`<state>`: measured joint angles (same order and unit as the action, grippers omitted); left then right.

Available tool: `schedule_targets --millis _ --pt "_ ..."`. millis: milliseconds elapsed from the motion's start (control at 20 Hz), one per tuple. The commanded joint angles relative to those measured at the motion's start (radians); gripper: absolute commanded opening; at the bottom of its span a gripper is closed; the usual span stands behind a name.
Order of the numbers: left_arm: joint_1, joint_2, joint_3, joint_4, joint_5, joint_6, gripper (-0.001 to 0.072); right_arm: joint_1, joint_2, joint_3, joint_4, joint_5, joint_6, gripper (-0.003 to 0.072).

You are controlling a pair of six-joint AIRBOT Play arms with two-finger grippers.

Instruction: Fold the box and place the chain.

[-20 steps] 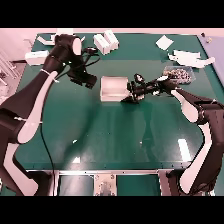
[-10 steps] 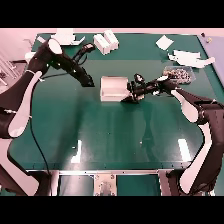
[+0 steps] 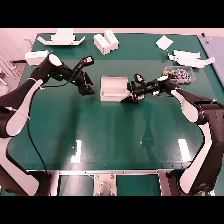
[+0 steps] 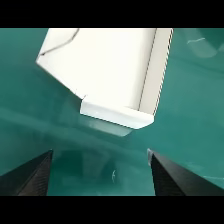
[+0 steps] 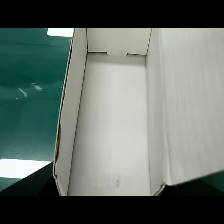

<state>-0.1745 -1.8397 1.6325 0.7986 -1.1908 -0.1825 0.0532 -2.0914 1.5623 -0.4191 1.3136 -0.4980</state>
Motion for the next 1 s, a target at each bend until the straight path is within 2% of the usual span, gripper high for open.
schedule_targets --millis 0,250,600,950 --pt "0.008 -0.001 -0.071 -0.085 0.071 0.221 0.072 0.0 0.0 0.0 0.0 0.0 0.0 0.0528" --pt "0.008 -0.052 -0.089 -0.189 0.114 0.356 0.072 0.0 0.0 0.0 0.0 0.0 0.0 0.0528" --pt "0.008 -0.129 -0.087 -0.385 0.104 0.452 0.072 0.0 0.0 0.0 0.0 0.0 0.0 0.0528" --pt "0.008 -0.129 -0.087 -0.368 0.022 0.468 0.072 0.0 0.0 0.0 0.0 0.0 0.0 0.0528"
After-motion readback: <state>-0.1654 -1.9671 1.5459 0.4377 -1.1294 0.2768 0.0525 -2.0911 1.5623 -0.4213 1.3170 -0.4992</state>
